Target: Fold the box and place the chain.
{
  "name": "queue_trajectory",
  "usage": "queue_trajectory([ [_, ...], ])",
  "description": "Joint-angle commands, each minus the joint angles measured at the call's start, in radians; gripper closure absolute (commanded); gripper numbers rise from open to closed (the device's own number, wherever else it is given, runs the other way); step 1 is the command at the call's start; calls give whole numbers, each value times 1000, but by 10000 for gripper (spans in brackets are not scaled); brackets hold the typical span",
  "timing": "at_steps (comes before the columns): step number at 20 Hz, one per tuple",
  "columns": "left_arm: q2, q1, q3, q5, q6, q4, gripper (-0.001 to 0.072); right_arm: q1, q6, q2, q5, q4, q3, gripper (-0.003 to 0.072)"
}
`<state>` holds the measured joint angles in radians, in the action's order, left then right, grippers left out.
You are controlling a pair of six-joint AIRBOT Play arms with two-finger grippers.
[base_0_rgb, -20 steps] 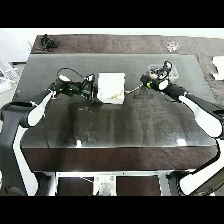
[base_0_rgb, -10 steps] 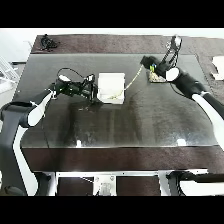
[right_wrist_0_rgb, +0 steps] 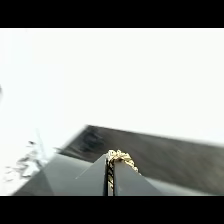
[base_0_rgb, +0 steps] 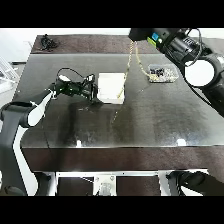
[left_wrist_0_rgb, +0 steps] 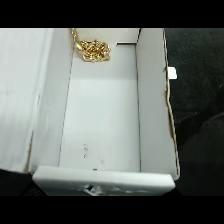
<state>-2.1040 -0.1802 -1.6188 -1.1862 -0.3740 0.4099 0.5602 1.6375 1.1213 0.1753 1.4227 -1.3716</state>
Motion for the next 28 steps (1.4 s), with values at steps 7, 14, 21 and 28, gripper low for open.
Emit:
queue_trajectory([
  [7,1,0,-1,0,0,0,70,135,13,61,43,78,-70,685],
  [14,1,0,-1,0,0,0,70,109,86,117,114,78,-13,685],
  [21,1,0,-1,0,0,0,70,82,150,158,113,78,98,684],
  [28,1,0,-1,0,0,0,70,17,234,351,112,78,157,684],
])
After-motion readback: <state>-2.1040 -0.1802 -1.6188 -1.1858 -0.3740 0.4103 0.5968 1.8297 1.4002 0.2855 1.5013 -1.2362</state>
